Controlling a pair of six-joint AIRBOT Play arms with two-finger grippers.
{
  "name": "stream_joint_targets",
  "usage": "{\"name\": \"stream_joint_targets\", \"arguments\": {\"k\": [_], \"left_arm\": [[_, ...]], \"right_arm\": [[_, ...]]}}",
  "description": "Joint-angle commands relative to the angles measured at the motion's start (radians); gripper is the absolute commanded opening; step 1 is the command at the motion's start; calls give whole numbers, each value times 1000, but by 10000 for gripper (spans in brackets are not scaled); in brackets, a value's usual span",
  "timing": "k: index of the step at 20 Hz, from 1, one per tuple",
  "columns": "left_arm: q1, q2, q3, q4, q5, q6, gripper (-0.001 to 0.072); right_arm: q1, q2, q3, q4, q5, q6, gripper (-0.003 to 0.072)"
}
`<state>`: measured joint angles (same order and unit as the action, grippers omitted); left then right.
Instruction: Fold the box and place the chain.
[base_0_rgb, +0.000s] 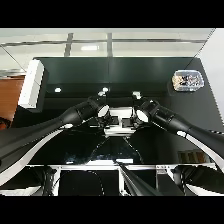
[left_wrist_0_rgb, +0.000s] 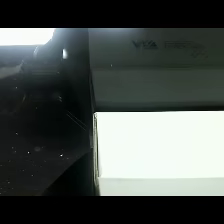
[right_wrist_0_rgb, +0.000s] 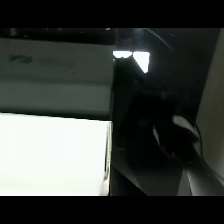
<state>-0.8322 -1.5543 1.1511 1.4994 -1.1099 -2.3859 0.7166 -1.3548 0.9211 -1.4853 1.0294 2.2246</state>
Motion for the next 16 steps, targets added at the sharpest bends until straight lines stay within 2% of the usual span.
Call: {"name": "stream_joint_targets", "arguments": {"k": [1,3,4,5,6,8,9,12,13,14,15,16], "left_arm": [[1,0,0,4,1,3,28],[1,0,0,3,1,3,28],[1,0,0,3,1,3,28],[1,0,0,3,1,3,28],[1,0,0,3,1,3,28],[1,0,0,3,1,3,29],[1,0,0,3,1,3,29],[1,0,0,3,2,3,28],[1,0,0,3,2,3,28],[1,0,0,3,2,3,28],[1,0,0,3,2,3,29],[1,0,0,4,2,3,29]], "right_arm": [[2,-3,1,14,2,20,17],[2,-3,1,16,6,20,22],[2,-3,1,16,5,20,164],[2,-3,1,16,1,19,373],[2,-3,1,15,1,19,366],[2,-3,1,15,-2,0,66],[2,-3,1,15,-3,-5,17],[1,-3,1,14,-3,-6,20],[0,-3,1,14,-3,-5,90],[-2,-2,3,9,-1,-5,288],[-7,0,6,10,8,-7,326],[-13,8,13,14,18,-35,330]]}}
